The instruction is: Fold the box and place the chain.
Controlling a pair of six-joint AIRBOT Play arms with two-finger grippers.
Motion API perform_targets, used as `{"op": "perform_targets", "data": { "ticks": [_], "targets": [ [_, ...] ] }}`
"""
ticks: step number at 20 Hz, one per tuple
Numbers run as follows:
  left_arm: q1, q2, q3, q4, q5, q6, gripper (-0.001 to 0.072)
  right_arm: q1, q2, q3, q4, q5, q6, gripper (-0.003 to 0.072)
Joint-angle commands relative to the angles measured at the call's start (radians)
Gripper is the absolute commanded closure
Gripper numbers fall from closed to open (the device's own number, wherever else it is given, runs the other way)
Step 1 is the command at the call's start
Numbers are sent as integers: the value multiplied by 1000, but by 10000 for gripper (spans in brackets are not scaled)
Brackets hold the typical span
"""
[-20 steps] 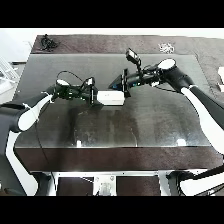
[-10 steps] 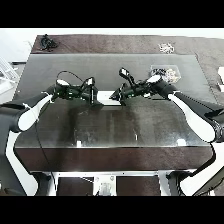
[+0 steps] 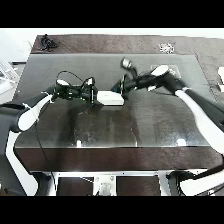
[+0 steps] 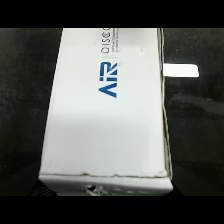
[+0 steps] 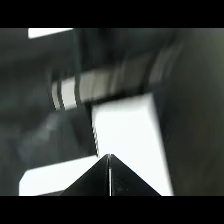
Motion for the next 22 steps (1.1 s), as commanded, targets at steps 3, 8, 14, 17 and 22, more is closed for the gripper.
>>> {"op": "perform_targets", "data": {
  "ticks": [3,8,14,17,22],
  "targets": [
    [1,1,0,0,0,1,169,-41,342,-5,9,10,243,685],
    [1,1,0,0,0,1,169,-97,716,-247,-288,10,553,684],
    [1,1,0,-3,0,1,169,-221,1067,-697,-347,-77,604,683],
    [1,1,0,-6,2,1,168,-270,1133,-814,-347,-123,603,683],
    [1,1,0,-25,4,0,169,-288,1134,-851,-346,-123,603,683]
  ]
}}
